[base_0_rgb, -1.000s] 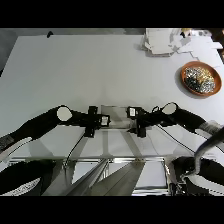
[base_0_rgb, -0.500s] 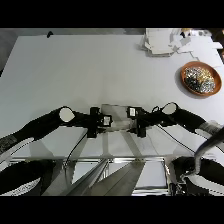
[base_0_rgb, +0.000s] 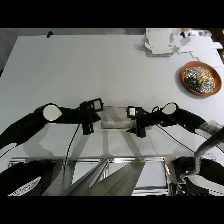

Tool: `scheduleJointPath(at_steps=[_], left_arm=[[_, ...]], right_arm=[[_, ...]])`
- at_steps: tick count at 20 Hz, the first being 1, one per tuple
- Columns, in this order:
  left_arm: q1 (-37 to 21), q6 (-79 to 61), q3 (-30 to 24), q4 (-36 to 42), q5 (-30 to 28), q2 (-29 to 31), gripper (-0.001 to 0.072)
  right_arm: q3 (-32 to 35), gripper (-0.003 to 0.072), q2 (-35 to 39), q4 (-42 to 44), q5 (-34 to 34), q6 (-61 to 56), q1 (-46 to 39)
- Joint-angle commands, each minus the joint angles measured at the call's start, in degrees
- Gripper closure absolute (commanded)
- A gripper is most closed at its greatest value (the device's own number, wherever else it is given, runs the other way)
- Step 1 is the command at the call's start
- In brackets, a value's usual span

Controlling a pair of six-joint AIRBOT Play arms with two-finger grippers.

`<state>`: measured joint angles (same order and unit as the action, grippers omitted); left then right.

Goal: Fold the box and place the chain.

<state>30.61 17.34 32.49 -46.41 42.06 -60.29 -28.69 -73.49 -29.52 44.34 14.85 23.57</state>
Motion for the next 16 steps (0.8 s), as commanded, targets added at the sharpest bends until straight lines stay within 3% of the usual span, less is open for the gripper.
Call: scheduleJointPath(at_steps=[1,4,7,10,16], left_arm=[[-5.49,15.56,0.00,-5.27,5.51,7.93,0.0707],[-10.21,34.01,0.00,-8.63,6.60,13.05,0.0707],[-14.67,51.41,-0.04,-12.11,10.12,13.11,0.0707],[-16.83,55.71,-0.04,-12.37,11.80,9.33,0.0706],[-15.10,58.71,-0.04,-7.21,11.78,-2.16,0.0702]], right_arm=[[0.00,0.0284,0.04,-0.07,0.02,0.17,0.00],[0.00,0.0284,0.04,-0.07,0.02,0.15,0.00],[0.00,0.0284,0.04,-0.07,0.02,0.15,0.00],[0.00,0.0284,0.04,-0.07,0.02,0.17,0.00],[0.00,0.0284,0.04,-0.07,0.04,0.15,0.00]])
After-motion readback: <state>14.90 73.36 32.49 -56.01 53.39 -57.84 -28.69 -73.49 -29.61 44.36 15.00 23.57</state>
